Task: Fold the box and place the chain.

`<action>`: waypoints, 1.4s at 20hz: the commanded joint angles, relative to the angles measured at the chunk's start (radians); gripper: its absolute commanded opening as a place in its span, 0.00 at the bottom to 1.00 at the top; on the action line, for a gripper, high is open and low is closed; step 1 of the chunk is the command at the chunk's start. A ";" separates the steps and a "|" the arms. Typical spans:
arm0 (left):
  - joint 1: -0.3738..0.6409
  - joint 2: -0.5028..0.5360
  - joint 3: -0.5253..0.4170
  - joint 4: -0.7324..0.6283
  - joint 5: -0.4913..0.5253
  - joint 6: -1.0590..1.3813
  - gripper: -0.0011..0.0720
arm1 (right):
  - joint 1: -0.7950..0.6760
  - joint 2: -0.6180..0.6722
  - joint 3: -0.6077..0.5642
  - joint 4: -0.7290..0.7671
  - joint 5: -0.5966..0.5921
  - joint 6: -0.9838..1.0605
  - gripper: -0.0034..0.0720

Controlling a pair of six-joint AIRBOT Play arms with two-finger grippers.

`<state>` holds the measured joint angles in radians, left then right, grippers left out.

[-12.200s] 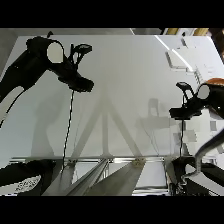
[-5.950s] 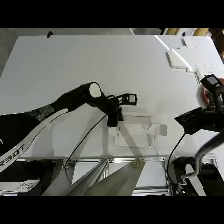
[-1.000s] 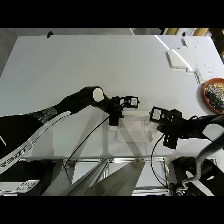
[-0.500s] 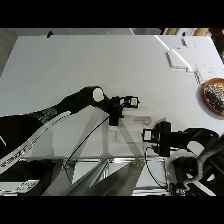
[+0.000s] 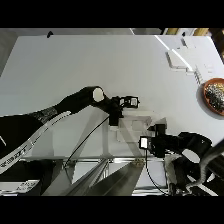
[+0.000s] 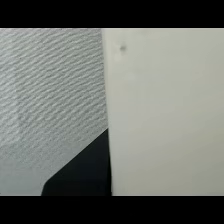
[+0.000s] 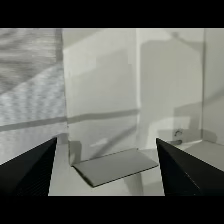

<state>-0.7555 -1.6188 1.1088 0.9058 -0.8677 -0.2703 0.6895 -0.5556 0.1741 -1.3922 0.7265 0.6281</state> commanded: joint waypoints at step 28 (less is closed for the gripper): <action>0.000 0.000 0.000 0.000 0.000 0.000 0.03 | -0.517 -0.128 0.116 0.483 0.067 -0.587 0.95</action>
<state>-0.7555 -1.6192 1.1088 0.9054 -0.8677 -0.2707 0.2317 -0.6235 0.2764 -1.0306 0.7601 0.1463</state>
